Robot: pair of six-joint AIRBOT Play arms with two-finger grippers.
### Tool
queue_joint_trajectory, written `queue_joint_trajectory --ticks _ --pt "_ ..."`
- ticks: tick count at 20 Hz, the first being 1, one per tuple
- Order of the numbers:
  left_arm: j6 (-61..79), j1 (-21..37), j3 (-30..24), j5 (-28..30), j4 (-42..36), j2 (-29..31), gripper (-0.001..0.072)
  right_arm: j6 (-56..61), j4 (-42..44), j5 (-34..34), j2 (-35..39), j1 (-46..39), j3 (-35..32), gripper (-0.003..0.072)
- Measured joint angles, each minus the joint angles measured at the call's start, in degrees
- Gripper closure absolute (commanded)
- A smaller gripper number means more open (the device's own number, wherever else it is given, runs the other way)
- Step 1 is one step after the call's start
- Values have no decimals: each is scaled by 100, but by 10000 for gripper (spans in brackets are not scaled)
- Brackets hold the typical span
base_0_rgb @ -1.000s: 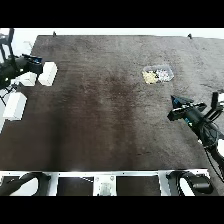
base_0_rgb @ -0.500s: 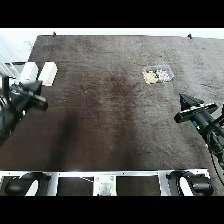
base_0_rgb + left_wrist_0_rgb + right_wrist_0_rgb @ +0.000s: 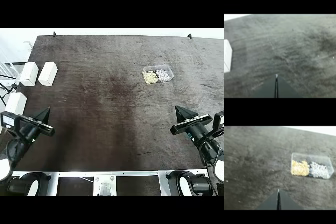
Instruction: Fold the box and place the chain.
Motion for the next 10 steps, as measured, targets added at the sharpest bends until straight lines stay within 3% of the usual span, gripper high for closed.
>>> queue_joint_trajectory --ticks 5,10 --pt "-7 0 -162 37 -17 68 692 442 -144 -450 90 0 -404 685" --pt "-9 0 -195 31 -17 81 688 916 625 -1032 114 13 -811 685"
